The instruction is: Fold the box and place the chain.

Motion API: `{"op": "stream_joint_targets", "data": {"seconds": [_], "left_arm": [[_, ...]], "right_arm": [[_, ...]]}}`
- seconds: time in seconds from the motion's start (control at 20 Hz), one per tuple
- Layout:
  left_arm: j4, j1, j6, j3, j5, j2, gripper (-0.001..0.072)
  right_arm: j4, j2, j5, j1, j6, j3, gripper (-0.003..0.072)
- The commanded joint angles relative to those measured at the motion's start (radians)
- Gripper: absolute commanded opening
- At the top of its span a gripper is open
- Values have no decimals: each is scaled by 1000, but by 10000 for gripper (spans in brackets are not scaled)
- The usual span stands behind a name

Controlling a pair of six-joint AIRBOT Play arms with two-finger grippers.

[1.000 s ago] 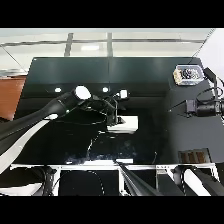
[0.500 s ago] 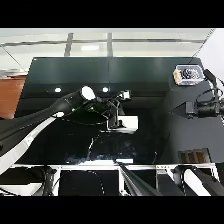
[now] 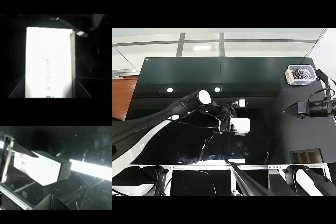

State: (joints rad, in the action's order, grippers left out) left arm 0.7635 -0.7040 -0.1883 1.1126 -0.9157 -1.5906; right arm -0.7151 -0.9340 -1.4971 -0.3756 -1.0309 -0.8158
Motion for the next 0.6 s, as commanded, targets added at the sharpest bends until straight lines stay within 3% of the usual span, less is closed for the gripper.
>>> {"op": "stream_joint_targets", "data": {"seconds": [0.0, 0.05, 0.1, 0.15, 0.2, 0.35, 0.55], "left_arm": [[95, -53, 0, 0, 86, -13, 714], [100, -62, -4, 0, 82, -17, 712], [119, -67, -47, 2, 72, -13, 665], [159, -68, -137, 10, 50, -2, 498], [243, -59, -239, 19, 27, 16, 379], [481, 53, -456, 21, 25, 99, 368], [627, 445, -737, 31, 10, 194, 369]], "right_arm": [[0, 1, 11, 0, -1, -1, 10], [-1, 1, 17, 0, -1, -1, 10], [-1, 1, 27, 0, 0, -1, 10], [0, 1, 36, 0, -1, -1, 10], [-1, 1, 42, 0, 0, -1, 10], [0, 1, 51, 0, -1, -1, 10], [5, 1, 95, 0, 0, -1, 10]]}}
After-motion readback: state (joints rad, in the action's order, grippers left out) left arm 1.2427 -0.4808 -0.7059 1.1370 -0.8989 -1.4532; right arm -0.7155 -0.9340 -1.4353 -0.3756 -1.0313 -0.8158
